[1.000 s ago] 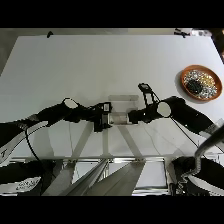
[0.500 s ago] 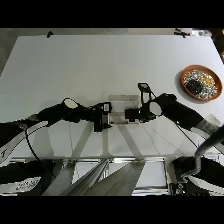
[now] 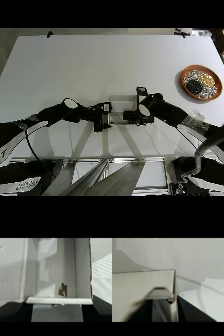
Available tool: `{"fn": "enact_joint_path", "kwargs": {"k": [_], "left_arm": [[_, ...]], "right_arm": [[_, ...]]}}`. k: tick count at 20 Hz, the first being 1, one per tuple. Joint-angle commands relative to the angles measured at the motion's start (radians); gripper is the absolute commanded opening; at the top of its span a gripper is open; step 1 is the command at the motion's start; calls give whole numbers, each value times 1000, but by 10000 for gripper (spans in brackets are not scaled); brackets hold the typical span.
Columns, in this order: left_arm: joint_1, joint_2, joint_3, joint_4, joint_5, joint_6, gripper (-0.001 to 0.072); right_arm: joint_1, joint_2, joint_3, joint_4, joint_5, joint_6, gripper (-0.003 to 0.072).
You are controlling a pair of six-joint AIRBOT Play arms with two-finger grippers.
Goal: Fold the box and place the chain.
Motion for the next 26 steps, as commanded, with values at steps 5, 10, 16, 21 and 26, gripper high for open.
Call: {"fn": "enact_joint_path", "kwargs": {"k": [5,10,16,21,26], "left_arm": [[0,0,0,0,0,0,208],[0,0,0,0,0,0,208],[0,0,0,0,0,0,208],[0,0,0,0,0,0,208],[0,0,0,0,0,0,208]], "right_arm": [[5,-7,3,-5,-13,32,8],[5,-8,3,-3,-80,33,409],[5,-8,3,-45,-23,32,9],[5,-8,3,-66,-9,32,113],[5,-8,2,-82,-5,32,157]]}}
